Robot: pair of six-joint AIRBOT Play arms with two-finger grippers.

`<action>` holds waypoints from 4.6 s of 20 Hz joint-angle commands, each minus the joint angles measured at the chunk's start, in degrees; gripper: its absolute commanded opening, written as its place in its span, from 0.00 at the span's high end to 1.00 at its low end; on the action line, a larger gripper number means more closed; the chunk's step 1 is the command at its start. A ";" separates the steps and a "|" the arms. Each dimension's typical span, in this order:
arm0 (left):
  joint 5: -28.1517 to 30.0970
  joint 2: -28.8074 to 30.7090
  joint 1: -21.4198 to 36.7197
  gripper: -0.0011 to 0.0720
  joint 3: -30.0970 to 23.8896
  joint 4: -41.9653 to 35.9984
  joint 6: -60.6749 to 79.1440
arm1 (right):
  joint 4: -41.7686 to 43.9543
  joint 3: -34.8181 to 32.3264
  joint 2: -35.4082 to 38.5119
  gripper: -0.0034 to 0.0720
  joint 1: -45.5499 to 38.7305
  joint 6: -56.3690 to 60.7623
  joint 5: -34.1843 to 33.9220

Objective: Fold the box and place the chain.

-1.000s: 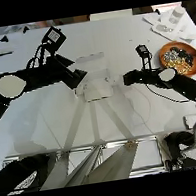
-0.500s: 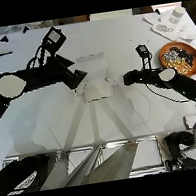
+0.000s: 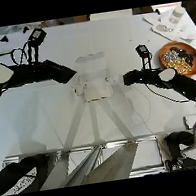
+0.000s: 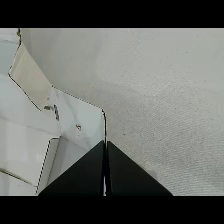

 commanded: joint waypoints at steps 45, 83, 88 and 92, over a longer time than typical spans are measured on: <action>-14.03 -37.75 -0.83 0.97 23.54 -7.34 26.16 | 0.02 -0.02 0.04 0.94 0.07 0.02 0.00; -19.47 -5.84 0.70 0.98 2.75 -1.99 38.42 | -2.58 -0.02 22.93 0.41 -22.18 0.26 16.90; -13.38 -12.59 0.46 0.98 2.69 -12.04 53.33 | -3.72 -0.02 22.93 0.41 -22.29 0.26 20.98; -13.11 -17.81 -0.48 0.98 2.69 -16.96 67.67 | -4.35 -0.02 22.93 0.41 -22.29 0.24 21.07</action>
